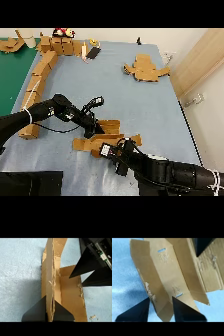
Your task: Fold the box.
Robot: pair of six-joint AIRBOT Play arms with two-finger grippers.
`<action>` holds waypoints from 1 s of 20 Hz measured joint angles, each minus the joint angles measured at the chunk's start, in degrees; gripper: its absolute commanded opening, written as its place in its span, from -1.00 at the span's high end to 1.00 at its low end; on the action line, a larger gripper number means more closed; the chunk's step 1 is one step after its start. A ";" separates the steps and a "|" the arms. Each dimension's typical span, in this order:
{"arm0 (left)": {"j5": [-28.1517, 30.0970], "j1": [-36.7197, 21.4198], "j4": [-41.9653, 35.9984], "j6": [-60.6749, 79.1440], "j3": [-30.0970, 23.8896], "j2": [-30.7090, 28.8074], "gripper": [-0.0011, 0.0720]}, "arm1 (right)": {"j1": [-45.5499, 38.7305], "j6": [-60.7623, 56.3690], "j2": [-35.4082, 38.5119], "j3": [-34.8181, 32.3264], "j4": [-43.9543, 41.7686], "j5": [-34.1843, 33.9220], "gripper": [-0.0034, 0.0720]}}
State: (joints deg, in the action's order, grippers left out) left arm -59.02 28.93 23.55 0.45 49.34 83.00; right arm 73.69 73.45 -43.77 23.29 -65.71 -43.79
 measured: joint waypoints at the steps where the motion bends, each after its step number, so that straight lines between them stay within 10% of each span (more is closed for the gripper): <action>1: 0.00 0.00 0.00 0.00 0.00 0.00 0.94 | -0.13 -0.44 0.02 0.00 0.81 0.11 -0.44; 3: 0.00 0.00 -0.02 -0.02 0.00 0.00 0.94 | -0.22 -1.09 0.09 -0.04 2.75 0.15 -0.45; 5: 0.00 0.00 -0.02 -0.02 0.00 0.00 0.94 | -0.59 -1.46 0.09 -0.04 5.33 0.31 -1.00; 20: 0.00 0.00 -0.02 -0.02 0.00 0.00 0.94 | -15.69 31.56 3.21 -1.16 -12.66 4.26 -1.00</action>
State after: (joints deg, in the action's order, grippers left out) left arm -59.02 28.93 23.53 0.43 49.34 83.00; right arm 58.00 105.01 -40.56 22.13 -78.37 -39.53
